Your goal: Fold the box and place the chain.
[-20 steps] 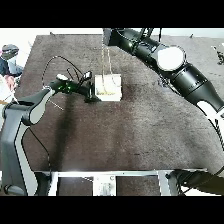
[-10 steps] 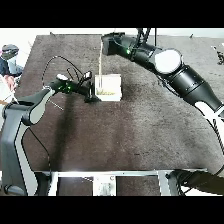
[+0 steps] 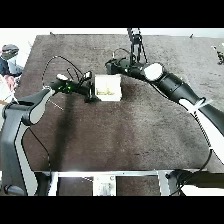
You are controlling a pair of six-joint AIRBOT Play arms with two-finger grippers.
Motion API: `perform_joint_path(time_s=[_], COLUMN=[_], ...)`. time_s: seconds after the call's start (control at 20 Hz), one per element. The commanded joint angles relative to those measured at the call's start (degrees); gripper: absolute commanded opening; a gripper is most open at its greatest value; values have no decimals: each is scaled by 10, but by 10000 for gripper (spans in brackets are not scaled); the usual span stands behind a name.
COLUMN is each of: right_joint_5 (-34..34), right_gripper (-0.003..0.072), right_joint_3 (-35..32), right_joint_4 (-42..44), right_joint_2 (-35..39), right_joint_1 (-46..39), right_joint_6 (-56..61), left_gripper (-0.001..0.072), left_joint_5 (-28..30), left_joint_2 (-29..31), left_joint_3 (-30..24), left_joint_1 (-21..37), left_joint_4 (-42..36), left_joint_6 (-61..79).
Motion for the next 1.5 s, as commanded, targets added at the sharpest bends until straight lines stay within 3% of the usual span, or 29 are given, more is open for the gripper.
perform_joint_path(time_s=[0.0,0.2,0.35,0.5,0.55,0.6,0.75,0.95,1.05,1.1,1.15,1.45], right_joint_5=[38,113,215,276,303,341,409,473,494,501,510,593], right_gripper=[298,297,294,274,135,103,103,106,190,190,272,289], right_joint_3=[0,30,101,181,207,233,287,296,296,296,296,296], right_joint_4=[-6,16,91,147,167,180,192,213,209,209,209,208], right_joint_2=[-17,-43,-111,-188,-213,-236,-295,-323,-323,-323,-323,-322], right_joint_1=[-37,-104,-162,-204,-213,-219,-224,-216,-211,-210,-210,-207], right_joint_6=[-38,-127,-251,-290,-326,-355,-362,-410,-438,-451,-463,-496], left_gripper=[415,415,415,414,414,414,415,414,415,414,415,415], left_joint_5=[0,0,0,0,0,0,0,0,0,0,0,0], left_joint_2=[0,0,0,0,0,0,0,0,0,0,0,0], left_joint_3=[0,0,0,0,0,0,0,0,0,0,0,0], left_joint_1=[0,0,0,0,0,0,0,0,0,0,0,0], left_joint_4=[0,0,0,0,0,0,0,0,0,0,0,0], left_joint_6=[0,0,0,0,0,0,0,0,0,0,0,0])
